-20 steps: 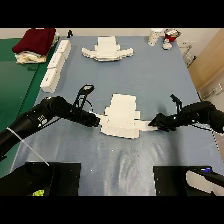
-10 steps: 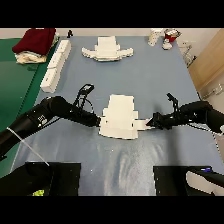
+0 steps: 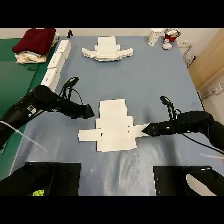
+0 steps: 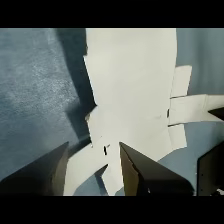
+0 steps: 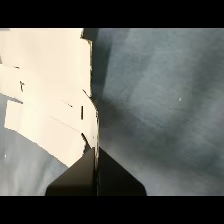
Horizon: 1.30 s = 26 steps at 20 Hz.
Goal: Fold the box.
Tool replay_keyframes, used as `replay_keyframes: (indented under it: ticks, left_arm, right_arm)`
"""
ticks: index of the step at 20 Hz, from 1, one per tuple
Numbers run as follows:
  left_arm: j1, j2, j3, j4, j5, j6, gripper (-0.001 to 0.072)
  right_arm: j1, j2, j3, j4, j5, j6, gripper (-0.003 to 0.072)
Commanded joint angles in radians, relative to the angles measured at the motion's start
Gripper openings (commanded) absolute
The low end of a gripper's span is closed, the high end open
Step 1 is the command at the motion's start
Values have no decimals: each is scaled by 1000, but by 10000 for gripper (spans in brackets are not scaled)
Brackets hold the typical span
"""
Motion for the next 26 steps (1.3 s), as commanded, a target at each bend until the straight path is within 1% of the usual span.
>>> replay_keyframes:
  ticks: [1, 3, 5, 9, 11, 15, 18, 19, 22, 25, 26]
  left_arm:
    - [110, -73, 4, -150, -95, 182, 469]
    - [124, -152, 4, -243, -107, 301, 469]
    - [122, -239, 11, -298, -105, 391, 469]
    - [122, -412, 92, -303, -130, 457, 469]
    - [122, -486, 153, -313, -174, 486, 469]
    - [122, -616, 270, -366, -344, 583, 468]
    - [121, -678, 332, -366, -447, 612, 468]
    - [118, -688, 344, -366, -466, 624, 468]
    - [93, -690, 358, -364, -471, 665, 468]
    - [51, -690, 359, -313, -472, 679, 467]
    - [39, -690, 359, -292, -471, 679, 378]
  right_arm:
    - [52, 66, -58, -10, 43, -3, 3]
    - [66, 65, -58, -10, 49, 4, 3]
    - [66, 65, -58, -10, 51, 10, 3]
    - [66, 65, -58, -10, 50, 16, 3]
    - [66, 65, -58, -10, 51, 20, 3]
    - [66, 64, -58, -10, 57, 21, 3]
    - [66, 64, -58, -10, 65, 30, 3]
    - [66, 64, -58, -10, 65, 31, 3]
    - [66, 59, -58, -10, 65, 31, 3]
    - [66, 44, -58, -10, 64, 39, 3]
    - [66, 40, -58, -10, 64, 39, 2]
